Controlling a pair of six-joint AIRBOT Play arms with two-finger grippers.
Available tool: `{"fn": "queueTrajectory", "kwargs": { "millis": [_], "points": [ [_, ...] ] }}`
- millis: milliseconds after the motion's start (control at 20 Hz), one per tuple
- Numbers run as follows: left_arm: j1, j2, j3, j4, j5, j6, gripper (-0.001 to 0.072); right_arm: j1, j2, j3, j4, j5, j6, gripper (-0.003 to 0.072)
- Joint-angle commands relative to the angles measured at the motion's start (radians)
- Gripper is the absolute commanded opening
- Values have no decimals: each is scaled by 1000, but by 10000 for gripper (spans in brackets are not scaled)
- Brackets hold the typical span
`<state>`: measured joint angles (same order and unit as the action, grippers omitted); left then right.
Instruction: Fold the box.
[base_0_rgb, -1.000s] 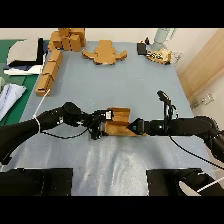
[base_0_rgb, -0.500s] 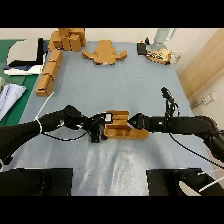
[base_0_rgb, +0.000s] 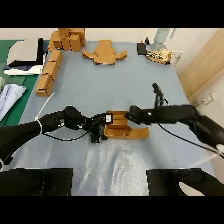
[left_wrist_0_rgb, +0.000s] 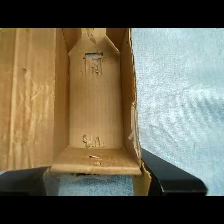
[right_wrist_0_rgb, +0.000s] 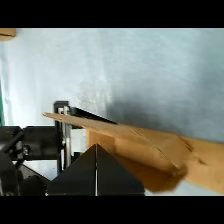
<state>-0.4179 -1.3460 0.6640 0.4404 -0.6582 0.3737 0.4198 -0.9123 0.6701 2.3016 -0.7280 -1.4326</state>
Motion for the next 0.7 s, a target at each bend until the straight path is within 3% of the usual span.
{"fn": "queueTrajectory", "kwargs": {
  "millis": [0, 300, 650],
  "points": [
    [0, 0, 0, 1, 1, 0, 519, 37, -174, 130, 1, 8, -119, 7],
    [0, 0, 0, 1, 2, 0, 519, 37, -414, 193, -65, -50, -223, 7],
    [0, 0, 0, 1, 2, 0, 519, 35, -475, 196, -113, -115, -323, 6]
  ]
}}
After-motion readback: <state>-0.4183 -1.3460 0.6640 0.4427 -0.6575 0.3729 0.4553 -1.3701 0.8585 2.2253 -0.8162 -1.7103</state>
